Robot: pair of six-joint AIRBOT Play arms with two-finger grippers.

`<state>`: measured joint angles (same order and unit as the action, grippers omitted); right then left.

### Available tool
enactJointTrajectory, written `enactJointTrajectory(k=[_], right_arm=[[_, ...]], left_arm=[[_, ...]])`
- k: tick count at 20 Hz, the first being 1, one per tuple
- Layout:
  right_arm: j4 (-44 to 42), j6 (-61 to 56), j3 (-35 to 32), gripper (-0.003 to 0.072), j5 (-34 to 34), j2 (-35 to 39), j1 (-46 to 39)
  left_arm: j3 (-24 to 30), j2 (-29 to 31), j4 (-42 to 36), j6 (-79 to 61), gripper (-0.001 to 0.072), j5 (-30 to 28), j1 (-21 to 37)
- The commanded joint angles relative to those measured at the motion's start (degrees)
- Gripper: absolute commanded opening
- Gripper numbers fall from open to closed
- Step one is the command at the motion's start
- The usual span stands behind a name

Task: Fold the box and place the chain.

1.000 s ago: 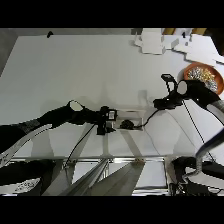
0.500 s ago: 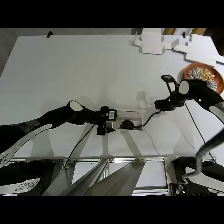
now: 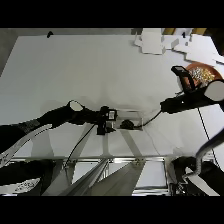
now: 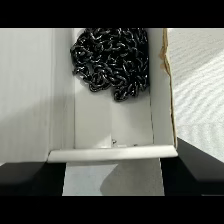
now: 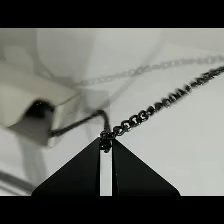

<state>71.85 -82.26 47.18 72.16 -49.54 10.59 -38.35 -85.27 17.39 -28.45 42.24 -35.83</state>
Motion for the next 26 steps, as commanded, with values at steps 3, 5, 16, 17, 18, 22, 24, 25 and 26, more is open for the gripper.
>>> enactJointTrajectory(k=[3, 5, 16, 17, 18, 22, 24, 25, 26], right_arm=[[-9.6, 1.8, 0.1, 0.0019, 1.2, 11.8, 8.0], [-13.2, 1.8, 0.1, 0.0019, -0.6, 13.3, 11.1], [-8.4, 1.7, 0.1, 0.0019, -16.0, 12.6, 21.8], [-7.1, 1.7, 0.1, 0.0019, -15.8, 11.7, 21.8], [-6.6, 1.7, 0.0, 0.0019, -15.6, 10.5, 21.8], [-5.9, 1.8, -0.7, 0.0019, -14.3, 3.6, 21.9], [-4.6, 1.8, -0.8, 0.0020, -12.1, -0.4, 21.9], [-4.6, 1.9, -0.8, 0.0020, -11.2, -2.1, 21.9], [-4.6, 2.3, -0.8, 0.0020, -10.7, -3.8, 21.9]], left_arm=[[0.0, 0.0, 0.0, 0.0, 0.0273, 0.0, 0.0], [0.0, 0.0, 0.0, 0.0, 0.0273, 0.0, 0.0], [0.0, 0.0, 0.0, 0.0, 0.0273, 0.0, 0.0], [0.0, 0.0, 0.0, 0.0, 0.0273, 0.0, 0.0], [0.0, 0.0, 0.0, 0.0, 0.0273, 0.0, 0.0], [0.0, 0.0, 0.0, 0.0, 0.0273, 0.0, 0.0], [0.0, 0.0, 0.0, 0.0, 0.0273, 0.0, 0.0], [0.0, 0.0, 0.0, 0.0, 0.0273, 0.0, 0.0], [0.0, 0.0, 0.0, 0.0, 0.0273, 0.0, 0.0]])
